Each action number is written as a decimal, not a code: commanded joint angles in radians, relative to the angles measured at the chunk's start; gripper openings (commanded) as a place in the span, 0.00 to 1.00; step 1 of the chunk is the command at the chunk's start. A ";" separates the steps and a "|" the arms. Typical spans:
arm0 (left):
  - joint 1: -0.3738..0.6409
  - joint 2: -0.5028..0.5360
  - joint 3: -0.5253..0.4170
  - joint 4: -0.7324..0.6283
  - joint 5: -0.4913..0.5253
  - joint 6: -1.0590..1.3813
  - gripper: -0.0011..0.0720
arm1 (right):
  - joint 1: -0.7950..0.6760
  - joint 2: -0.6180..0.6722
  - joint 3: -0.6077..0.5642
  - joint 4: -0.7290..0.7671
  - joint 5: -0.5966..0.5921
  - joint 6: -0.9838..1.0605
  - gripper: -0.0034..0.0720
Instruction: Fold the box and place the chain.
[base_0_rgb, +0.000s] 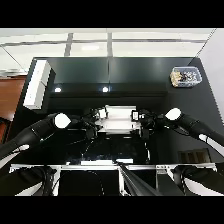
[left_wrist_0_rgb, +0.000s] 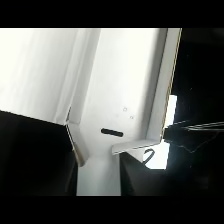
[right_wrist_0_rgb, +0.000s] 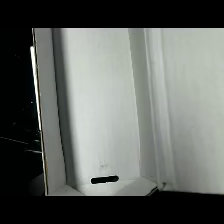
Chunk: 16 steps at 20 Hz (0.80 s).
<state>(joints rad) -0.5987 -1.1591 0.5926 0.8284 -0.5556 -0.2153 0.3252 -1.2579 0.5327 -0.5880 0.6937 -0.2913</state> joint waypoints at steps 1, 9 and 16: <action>-0.002 -0.005 0.009 -0.050 -0.023 0.006 0.39 | 0.001 0.000 0.001 0.000 0.000 0.000 0.60; -0.002 -0.034 0.009 -0.185 0.000 0.032 0.39 | 0.001 0.000 0.001 0.000 0.000 0.000 0.60; -0.002 -0.089 0.009 -0.367 0.002 0.150 0.39 | 0.001 0.000 0.001 0.000 0.000 0.000 0.60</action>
